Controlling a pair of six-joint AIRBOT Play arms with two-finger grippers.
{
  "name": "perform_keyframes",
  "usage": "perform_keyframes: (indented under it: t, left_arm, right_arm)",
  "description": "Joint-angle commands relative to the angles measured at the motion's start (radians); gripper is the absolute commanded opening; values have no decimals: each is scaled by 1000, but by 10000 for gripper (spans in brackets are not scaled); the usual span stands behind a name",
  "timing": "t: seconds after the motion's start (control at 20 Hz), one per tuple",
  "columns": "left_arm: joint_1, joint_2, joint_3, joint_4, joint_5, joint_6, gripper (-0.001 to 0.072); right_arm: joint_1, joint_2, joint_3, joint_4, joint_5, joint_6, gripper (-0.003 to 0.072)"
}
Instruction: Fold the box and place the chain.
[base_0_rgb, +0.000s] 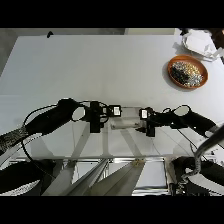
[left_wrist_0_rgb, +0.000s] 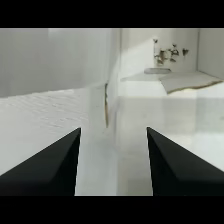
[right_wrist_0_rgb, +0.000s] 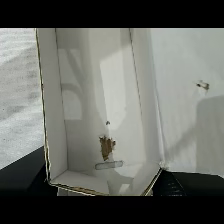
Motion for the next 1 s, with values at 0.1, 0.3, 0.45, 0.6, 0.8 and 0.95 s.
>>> perform_keyframes:
  t: [0.1,0.3,0.45,0.6,0.8,0.95]
  left_arm:
    - [3,-2,-16,-146,-3,238,450]
    - [3,-2,-16,-161,40,235,385]
    - [3,-3,-16,-189,5,228,329]
    - [-7,-3,-16,-224,-20,230,265]
    - [-28,-3,-16,-262,21,230,261]
    - [-35,-6,-16,-278,51,230,202]
  right_arm:
    - [1,0,0,0,0,0,459]
    - [1,0,0,0,0,0,459]
    - [1,0,0,0,0,0,459]
    - [1,0,0,0,0,0,459]
    - [1,0,0,0,0,0,459]
    - [1,0,0,0,1,0,459]
